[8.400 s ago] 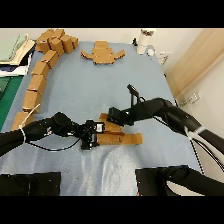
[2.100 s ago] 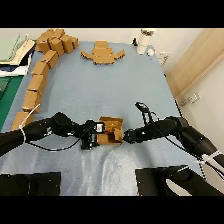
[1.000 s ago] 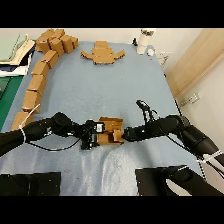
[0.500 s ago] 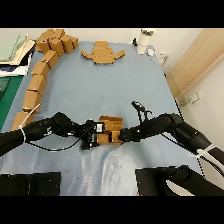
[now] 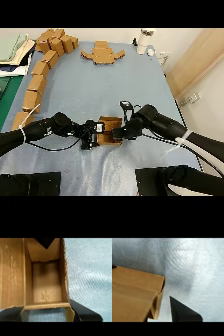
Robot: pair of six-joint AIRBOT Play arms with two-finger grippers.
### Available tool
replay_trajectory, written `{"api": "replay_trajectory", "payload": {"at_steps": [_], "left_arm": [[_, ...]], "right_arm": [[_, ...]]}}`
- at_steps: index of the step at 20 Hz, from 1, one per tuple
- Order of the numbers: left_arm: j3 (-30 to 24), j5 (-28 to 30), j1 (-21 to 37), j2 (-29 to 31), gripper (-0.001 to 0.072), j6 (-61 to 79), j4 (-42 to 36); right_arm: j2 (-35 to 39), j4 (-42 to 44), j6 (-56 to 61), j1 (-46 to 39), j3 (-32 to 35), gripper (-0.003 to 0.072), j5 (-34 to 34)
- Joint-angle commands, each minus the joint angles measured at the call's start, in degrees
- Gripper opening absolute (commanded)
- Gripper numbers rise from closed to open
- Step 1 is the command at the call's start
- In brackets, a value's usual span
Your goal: Fold the box.
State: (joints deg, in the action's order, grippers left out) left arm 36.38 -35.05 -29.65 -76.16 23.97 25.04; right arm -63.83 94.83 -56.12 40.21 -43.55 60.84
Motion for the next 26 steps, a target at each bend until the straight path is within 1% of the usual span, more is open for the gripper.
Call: {"api": "replay_trajectory", "payload": {"at_steps": [1,4,7,8,9,10,12,13,17,18,19,20,21,25,26], "left_arm": [[0.0,0.0,0.0,0.0,0.0455,0.0,0.0],[0.0,0.0,0.0,0.0,0.0456,0.0,0.0],[0.0,0.0,0.0,0.0,0.0456,0.0,0.0],[0.0,0.0,0.0,0.0,0.0455,0.0,0.0],[0.0,0.0,0.0,0.0,0.0456,0.0,0.0],[0.0,0.0,0.0,0.0,0.0456,0.0,0.0],[0.0,0.0,0.0,0.0,0.0456,0.0,0.0],[0.0,0.0,0.0,0.0,0.0455,0.0,0.0],[0.0,0.0,0.0,0.0,0.0456,0.0,0.0],[0.0,0.0,0.0,0.0,0.0455,0.0,0.0],[0.0,0.0,0.0,0.0,0.0456,0.0,0.0],[0.0,0.0,0.0,0.0,0.0455,0.0,0.0],[0.0,0.0,0.0,0.0,0.0456,0.0,0.0],[0.0,0.0,0.0,0.0,0.0456,0.0,0.0],[0.0,0.0,0.0,0.0,0.0456,0.0,0.0]], "right_arm": [[-4.7,-3.8,6.9,3.0,-4.6,0.0421,2.6],[-8.0,-4.4,10.3,4.2,-5.8,0.0420,2.7],[-9.7,-4.4,12.8,4.6,-5.8,0.0419,3.5],[-9.7,-4.4,13.2,4.6,-5.8,0.0395,3.5],[-9.7,-4.6,13.2,4.6,-5.8,0.0278,3.5],[-9.7,-4.9,13.2,4.5,-5.8,0.0201,3.5],[-9.7,-5.1,13.2,4.5,-5.8,0.0067,3.5],[-9.7,-5.1,13.2,4.6,-5.8,0.0013,3.5],[-9.7,-5.1,12.6,4.6,-5.8,0.0004,3.7],[-9.6,-5.1,12.1,4.6,-5.8,0.0106,3.7],[-9.4,-5.0,12.1,4.5,-5.8,0.0328,3.8],[-8.9,-5.0,12.0,4.6,-5.8,0.0508,3.8],[-8.2,-4.5,11.9,4.5,-5.8,0.0531,3.7],[-4.5,-4.5,12.3,4.1,-5.8,0.0527,5.4],[-3.7,-4.6,12.4,4.1,-5.8,0.0515,6.3]]}}
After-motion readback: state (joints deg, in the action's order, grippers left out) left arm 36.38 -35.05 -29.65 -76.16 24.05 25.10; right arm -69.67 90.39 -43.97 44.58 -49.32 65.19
